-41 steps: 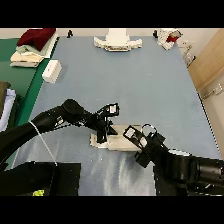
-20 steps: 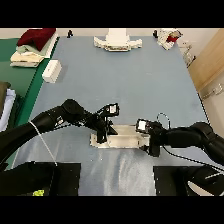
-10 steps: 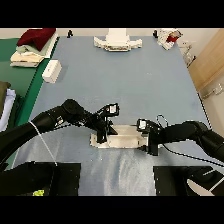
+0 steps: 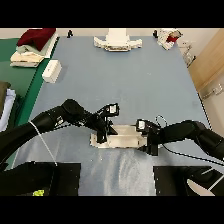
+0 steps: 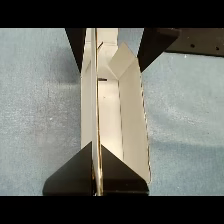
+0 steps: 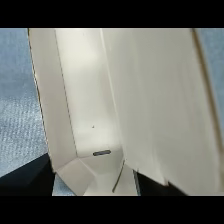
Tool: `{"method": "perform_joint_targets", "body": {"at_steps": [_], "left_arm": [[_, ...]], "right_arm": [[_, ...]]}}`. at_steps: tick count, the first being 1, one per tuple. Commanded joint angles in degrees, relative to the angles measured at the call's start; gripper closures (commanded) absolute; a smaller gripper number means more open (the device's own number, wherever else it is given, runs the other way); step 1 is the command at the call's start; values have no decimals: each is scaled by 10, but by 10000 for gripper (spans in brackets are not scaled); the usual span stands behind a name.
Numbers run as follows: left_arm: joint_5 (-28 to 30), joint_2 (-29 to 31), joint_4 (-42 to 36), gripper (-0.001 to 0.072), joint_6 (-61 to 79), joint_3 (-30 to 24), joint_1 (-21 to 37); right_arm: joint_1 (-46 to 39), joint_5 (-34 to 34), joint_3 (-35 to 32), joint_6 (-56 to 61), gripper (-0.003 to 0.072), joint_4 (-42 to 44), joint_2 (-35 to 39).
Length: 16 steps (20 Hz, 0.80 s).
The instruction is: Fold the box.
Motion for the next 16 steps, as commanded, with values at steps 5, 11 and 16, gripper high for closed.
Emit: {"method": "perform_joint_targets", "body": {"at_steps": [5, 11, 16], "left_arm": [[0, 0, 0, 695, 0, 0, 1], [0, 0, 0, 695, 0, 0, 1], [0, 0, 0, 695, 0, 0, 1]], "right_arm": [[5, 28, -5, -13, 31, 1, -23], [5, 39, -9, -27, 31, 2, -32], [5, 42, -15, -31, 32, 2, -32]]}}
